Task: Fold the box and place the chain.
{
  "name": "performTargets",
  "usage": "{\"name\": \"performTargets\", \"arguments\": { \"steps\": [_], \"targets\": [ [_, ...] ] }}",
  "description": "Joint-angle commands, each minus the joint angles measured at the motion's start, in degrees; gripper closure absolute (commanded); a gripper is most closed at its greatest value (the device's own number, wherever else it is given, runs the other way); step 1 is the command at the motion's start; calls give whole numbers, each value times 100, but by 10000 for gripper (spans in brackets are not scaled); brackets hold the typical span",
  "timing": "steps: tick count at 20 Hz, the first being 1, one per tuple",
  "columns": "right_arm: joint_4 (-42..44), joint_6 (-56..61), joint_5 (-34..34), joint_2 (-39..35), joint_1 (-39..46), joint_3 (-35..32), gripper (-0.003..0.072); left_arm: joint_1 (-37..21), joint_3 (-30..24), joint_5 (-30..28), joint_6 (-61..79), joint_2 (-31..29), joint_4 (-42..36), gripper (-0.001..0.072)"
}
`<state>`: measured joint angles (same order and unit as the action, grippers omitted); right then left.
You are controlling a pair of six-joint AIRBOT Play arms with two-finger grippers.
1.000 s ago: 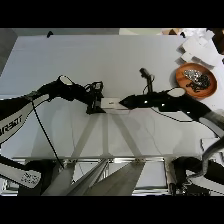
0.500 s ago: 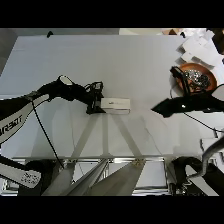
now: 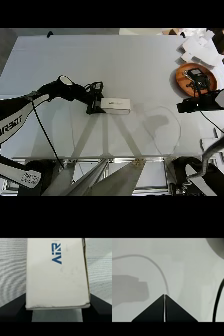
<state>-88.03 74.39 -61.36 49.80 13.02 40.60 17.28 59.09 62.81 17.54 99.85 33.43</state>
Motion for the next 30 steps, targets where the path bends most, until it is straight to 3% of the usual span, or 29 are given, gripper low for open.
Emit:
{"name": "performTargets", "arguments": {
  "steps": [1, 2, 3, 7, 11, 16, 20, 22, 26, 30],
  "targets": [
    [-302, 234, 326, -9, 9, 4, 674, -4, 4, 2, -2, -4, 2, 507],
    [-299, 234, 402, -9, 9, 4, 674, -4, 7, 0, -2, -4, 0, 580],
    [-295, 234, 468, -9, 9, 4, 674, -4, 7, 13, -2, -9, 0, 700],
    [-275, 234, 658, -7, 9, 4, 674, -9, 7, -9, -778, -295, 15, 706],
    [-275, 234, 658, -7, 9, 4, 674, -20, 7, -48, -1703, -1276, 765, 706],
    [-164, 234, 656, -7, 9, 4, 674, -24, 7, 136, -3904, -2621, 3270, 703],
    [-24, 234, 651, -7, 9, 4, 674, -114, 7, 227, -6164, -3274, 5429, 702],
    [-20, 234, 651, -7, 9, 4, 674, -402, 7, 195, -6815, -3383, 5525, 702],
    [-15, 234, 645, -7, 9, 4, 674, -1246, -2, -181, -7903, -3250, 4809, 705],
    [0, 234, 579, -9, 9, 4, 674, -1847, -94, -1596, -7962, -3241, 4046, 708]
  ]
}}
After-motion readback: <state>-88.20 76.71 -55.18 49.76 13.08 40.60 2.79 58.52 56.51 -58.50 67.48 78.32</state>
